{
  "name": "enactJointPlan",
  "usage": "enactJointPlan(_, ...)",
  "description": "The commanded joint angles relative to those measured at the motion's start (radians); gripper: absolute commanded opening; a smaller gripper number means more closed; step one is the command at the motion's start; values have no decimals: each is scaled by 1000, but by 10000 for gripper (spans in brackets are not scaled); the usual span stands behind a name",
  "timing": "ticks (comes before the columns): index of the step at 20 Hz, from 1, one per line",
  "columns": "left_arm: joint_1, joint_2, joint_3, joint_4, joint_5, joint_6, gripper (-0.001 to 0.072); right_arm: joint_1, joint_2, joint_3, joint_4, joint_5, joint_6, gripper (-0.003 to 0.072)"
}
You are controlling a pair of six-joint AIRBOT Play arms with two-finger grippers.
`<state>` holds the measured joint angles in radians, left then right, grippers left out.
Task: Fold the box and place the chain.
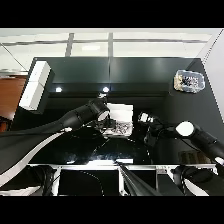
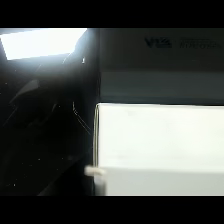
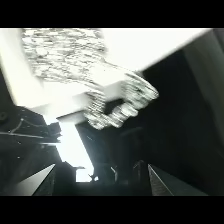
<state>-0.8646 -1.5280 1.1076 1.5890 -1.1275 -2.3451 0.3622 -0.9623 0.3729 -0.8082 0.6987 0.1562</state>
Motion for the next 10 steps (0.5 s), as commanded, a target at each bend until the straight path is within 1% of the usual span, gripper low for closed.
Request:
enactJointPlan(1, 0, -1, 0, 0, -1, 0, 31, 20, -97, -8, 226, -52, -366, 702)
enactJointPlan(3, 0, -1, 0, 0, 0, 0, 31, 20, -133, 20, 276, -53, -426, 702)
enactJointPlan(8, 0, -1, 0, 0, -1, 0, 31, 20, -217, 81, 273, -51, -429, 698)
enactJointPlan(9, 0, -1, 0, 0, -1, 0, 31, 20, -219, 84, 274, -55, -430, 600)
enactJointPlan(10, 0, -1, 0, 0, -1, 0, 31, 20, -221, 84, 274, -56, -430, 530)
